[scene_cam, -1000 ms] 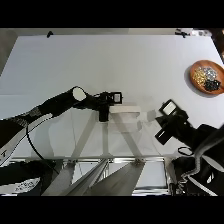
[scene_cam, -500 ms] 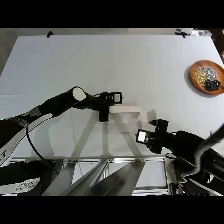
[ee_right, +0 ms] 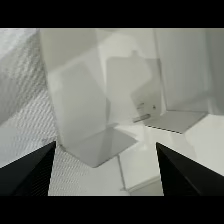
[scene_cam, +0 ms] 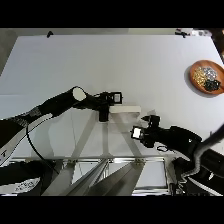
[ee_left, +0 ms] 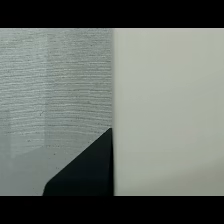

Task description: Fold the box and place the chain.

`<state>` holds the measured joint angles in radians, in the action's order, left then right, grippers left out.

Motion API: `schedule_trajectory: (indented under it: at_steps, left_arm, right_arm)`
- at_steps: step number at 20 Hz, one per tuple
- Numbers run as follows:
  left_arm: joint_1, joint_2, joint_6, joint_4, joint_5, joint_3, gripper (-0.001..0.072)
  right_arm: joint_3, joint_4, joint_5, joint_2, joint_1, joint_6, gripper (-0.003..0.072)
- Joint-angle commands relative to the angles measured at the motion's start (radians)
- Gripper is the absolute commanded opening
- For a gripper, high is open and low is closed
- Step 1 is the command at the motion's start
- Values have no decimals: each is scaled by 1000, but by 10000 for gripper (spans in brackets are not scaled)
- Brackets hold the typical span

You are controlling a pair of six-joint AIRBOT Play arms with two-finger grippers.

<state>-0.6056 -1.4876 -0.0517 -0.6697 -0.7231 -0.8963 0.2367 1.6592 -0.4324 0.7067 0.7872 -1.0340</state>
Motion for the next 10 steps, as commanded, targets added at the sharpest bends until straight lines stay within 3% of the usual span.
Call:
schedule_trajectory:
  at_steps: [1,8,10]
  left_arm:
    - [0,0,0,0,0,0,13]
    - [0,0,0,0,0,0,13]
    - [0,0,0,0,0,0,13]
  right_arm:
    - [-1,-79,69,8,-90,69,719]
    - [0,-142,89,8,-110,187,706]
    - [3,-309,67,8,-110,358,686]
